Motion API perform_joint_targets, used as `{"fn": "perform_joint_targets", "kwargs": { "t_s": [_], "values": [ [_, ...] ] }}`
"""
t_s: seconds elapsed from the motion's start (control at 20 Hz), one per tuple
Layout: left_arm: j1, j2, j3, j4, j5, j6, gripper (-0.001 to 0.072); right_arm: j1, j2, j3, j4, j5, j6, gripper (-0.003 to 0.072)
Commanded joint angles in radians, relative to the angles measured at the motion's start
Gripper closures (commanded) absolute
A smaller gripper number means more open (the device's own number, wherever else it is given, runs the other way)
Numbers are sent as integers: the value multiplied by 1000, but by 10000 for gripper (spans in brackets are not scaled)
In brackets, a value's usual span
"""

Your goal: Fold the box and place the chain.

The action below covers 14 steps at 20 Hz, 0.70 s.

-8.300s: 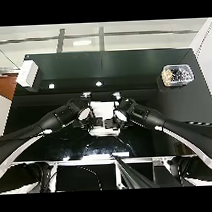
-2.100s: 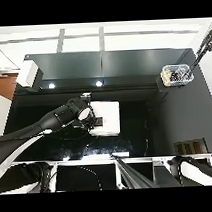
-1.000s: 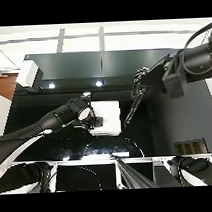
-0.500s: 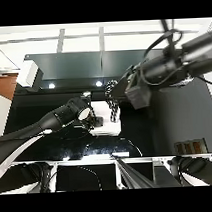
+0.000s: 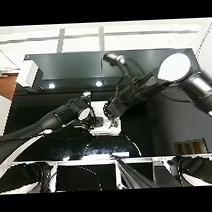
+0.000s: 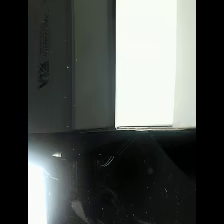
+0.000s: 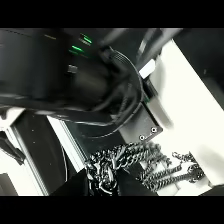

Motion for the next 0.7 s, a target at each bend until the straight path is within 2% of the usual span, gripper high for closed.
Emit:
{"fn": "perform_joint_targets", "kwargs": {
  "t_s": [0.0,0.15,0.35,0.45,0.65],
  "values": [
    [0,-1,0,0,-1,0,681,21,-58,-63,-32,-58,1,647],
    [0,-1,0,0,-1,0,681,21,-68,-63,-175,-50,54,647],
    [0,-1,0,0,-1,0,681,22,-81,-67,-155,-55,58,637],
    [0,-1,0,0,-1,0,681,23,-82,-67,-156,-50,68,245],
    [0,-1,0,0,-1,0,681,-83,-26,-67,-169,71,65,243]
  ]
}}
